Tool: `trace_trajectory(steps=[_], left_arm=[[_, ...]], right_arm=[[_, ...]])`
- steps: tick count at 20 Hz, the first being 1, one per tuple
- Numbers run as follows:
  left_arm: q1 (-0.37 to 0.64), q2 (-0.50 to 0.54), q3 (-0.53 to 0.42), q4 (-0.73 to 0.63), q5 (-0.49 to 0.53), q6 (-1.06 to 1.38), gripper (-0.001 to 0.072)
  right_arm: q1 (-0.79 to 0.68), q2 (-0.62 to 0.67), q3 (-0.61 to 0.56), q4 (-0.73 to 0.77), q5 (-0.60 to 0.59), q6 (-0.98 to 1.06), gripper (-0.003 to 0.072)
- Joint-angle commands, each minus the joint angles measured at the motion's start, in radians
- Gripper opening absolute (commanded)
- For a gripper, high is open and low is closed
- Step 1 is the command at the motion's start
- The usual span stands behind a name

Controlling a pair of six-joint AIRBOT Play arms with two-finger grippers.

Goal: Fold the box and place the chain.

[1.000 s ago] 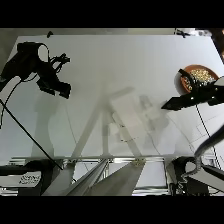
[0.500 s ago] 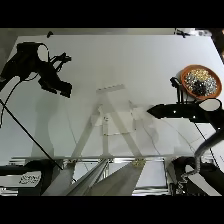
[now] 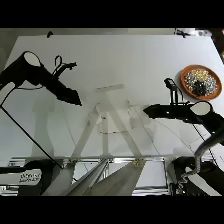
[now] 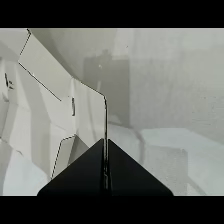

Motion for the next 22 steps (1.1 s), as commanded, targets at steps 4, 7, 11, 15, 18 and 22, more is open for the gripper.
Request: trace_trajectory(steps=[4, 7, 11, 15, 18, 22], left_arm=[[0.047, 0.0, -0.094, -0.137, 0.089, 0.126, 0.0691], [0.046, 0.0, -0.094, -0.161, 0.164, 0.132, 0.0691], [0.023, -0.001, -0.094, -0.277, 0.204, 0.37, 0.0694], [-0.084, -0.002, -0.094, -0.337, 0.272, 0.662, 0.0694], [-0.171, -0.003, -0.094, -0.337, 0.368, 0.726, 0.0693], [-0.193, -0.02, -0.094, -0.336, 0.428, 0.721, 0.0693]], right_arm=[[0.008, 0.001, -0.001, -0.007, -0.018, 0.011, 0.0009], [0.008, 0.001, -0.001, -0.007, -0.018, 0.011, 0.001], [0.008, 0.001, -0.001, -0.007, -0.018, 0.011, 0.001], [0.008, 0.001, -0.001, -0.006, -0.015, 0.011, 0.001], [0.008, 0.001, -0.001, -0.004, -0.013, 0.012, 0.001], [0.008, 0.001, -0.001, 0.002, -0.014, 0.014, 0.001]])
